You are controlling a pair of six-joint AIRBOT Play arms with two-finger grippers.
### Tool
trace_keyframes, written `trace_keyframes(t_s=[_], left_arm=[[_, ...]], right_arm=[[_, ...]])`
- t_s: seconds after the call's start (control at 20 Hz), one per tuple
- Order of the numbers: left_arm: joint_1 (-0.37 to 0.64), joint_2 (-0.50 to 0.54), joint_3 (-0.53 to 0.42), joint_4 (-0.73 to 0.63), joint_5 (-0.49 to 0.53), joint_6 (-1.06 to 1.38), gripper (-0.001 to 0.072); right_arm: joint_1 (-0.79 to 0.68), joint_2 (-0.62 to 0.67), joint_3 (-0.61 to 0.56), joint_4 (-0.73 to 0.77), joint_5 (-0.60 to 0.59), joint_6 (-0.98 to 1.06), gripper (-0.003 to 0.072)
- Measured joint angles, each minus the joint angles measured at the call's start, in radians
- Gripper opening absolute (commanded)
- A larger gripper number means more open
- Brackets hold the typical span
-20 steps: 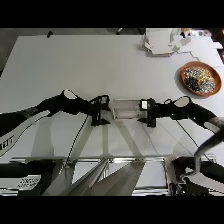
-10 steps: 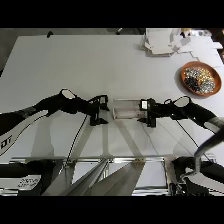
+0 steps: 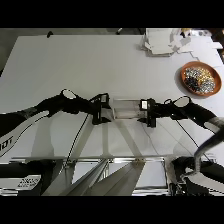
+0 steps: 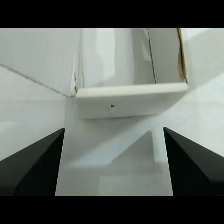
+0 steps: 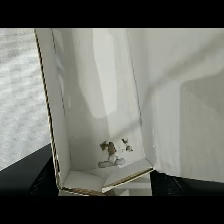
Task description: Fold the box and place the chain.
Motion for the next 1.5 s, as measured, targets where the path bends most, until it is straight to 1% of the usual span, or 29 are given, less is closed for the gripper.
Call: trace_keyframes(t_s=[0.35, 0.65, 0.8, 0.95, 1.25, 1.5], left_arm=[[-0.016, -0.009, 0.0, -0.054, 0.016, 0.016, 0.0707], [-0.028, -0.011, 0.0, -0.071, 0.041, -0.037, 0.0708], [-0.033, -0.011, 0.0, -0.066, 0.034, -0.034, 0.0708], [-0.037, -0.011, 0.0, -0.055, 0.002, -0.026, 0.0708], [-0.03, -0.003, 0.0, -0.023, 0.0, 0.008, 0.0707], [-0.043, -0.004, 0.0, -0.076, 0.01, 0.013, 0.0706]], right_arm=[[0.0, 0.0, 0.0, 0.0, 0.0, 0.0, 0.0403], [0.0, 0.0, 0.0, -0.002, 0.001, -0.001, 0.0403], [0.0, 0.0, 0.0, -0.002, 0.001, -0.005, 0.0403], [0.0, 0.0, 0.0, 0.0, 0.0, 0.002, 0.0403], [0.0, 0.0, 0.0, 0.0, 0.0, 0.001, 0.0403], [0.0, 0.0, 0.0, 0.0, 0.0, 0.001, 0.0403]])
